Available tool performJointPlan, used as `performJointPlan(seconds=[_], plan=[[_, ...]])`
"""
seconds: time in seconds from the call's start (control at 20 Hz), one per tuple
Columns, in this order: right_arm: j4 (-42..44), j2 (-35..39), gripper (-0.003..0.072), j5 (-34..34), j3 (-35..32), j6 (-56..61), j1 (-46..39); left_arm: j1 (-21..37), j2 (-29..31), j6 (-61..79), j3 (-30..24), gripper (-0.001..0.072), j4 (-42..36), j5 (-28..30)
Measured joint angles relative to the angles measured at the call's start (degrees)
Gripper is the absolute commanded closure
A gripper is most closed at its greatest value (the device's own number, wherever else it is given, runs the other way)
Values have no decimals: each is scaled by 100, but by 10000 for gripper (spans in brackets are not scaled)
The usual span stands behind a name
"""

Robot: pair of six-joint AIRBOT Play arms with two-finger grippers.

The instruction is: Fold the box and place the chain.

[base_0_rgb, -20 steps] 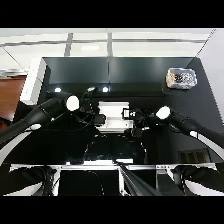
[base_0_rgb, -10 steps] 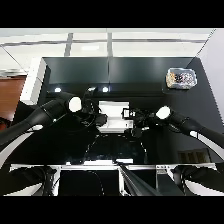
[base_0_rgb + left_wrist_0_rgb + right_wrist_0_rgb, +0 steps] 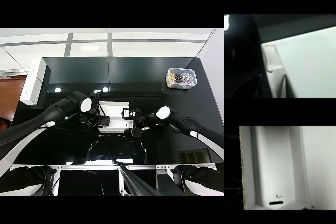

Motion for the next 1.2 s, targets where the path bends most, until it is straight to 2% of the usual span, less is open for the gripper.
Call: performJointPlan(seconds=[0.55,0.9,0.95,1.0,1.05,1.1,1.2], plan=[[2,-2,559,0,0,-2,0,-177,-389,-994,514,433,535,-262],[0,-2,560,2,0,-2,0,-393,-579,-1530,662,437,721,-365],[0,-2,559,2,0,-2,0,-409,-590,-1558,669,493,726,-378],[0,0,559,2,0,-2,0,-415,-599,-1585,675,595,730,-382],[0,-2,560,2,0,0,0,-422,-603,-1611,675,662,767,-428],[0,0,559,-4,0,4,0,-426,-610,-1644,680,685,778,-428],[0,0,559,-2,0,4,0,-433,-614,-1644,680,684,782,-413]])
